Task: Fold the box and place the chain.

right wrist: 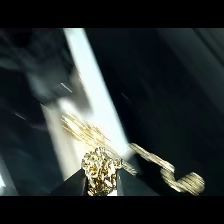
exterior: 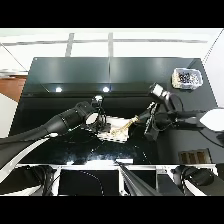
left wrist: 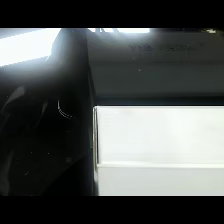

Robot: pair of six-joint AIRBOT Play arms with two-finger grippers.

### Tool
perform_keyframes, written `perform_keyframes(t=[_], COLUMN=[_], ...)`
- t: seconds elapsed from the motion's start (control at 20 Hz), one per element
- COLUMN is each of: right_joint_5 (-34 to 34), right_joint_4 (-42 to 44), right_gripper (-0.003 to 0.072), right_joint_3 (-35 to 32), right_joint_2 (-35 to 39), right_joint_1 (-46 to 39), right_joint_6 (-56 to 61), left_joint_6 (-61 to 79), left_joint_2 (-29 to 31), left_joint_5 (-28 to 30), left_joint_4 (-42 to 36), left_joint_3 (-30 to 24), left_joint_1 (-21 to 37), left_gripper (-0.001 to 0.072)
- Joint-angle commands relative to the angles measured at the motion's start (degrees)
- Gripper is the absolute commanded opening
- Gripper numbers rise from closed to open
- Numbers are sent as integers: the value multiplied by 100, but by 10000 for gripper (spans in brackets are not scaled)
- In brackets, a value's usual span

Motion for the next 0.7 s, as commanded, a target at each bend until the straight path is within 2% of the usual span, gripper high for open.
perform_keyframes(t=[0.0, 0.1, 0.35, 0.65], right_joint_5=[431, 341, 295, -66], right_joint_4=[1110, 1410, 1495, 2210], right_gripper=[39, 39, 38, 39], right_joint_3=[632, 925, 1593, 1998], right_joint_2=[107, 107, 107, 107], right_joint_1=[-2, -2, -4, -2], right_joint_6=[490, 490, 739, 964], left_joint_6=[0, 0, 0, 2], left_joint_2=[-2, -2, -2, -2], left_joint_5=[0, -2, -2, -7], left_joint_4=[2, 2, 2, 2], left_joint_3=[0, 0, 0, 0], left_joint_1=[2, 2, 0, 0], left_gripper=[32, 32, 32, 32])
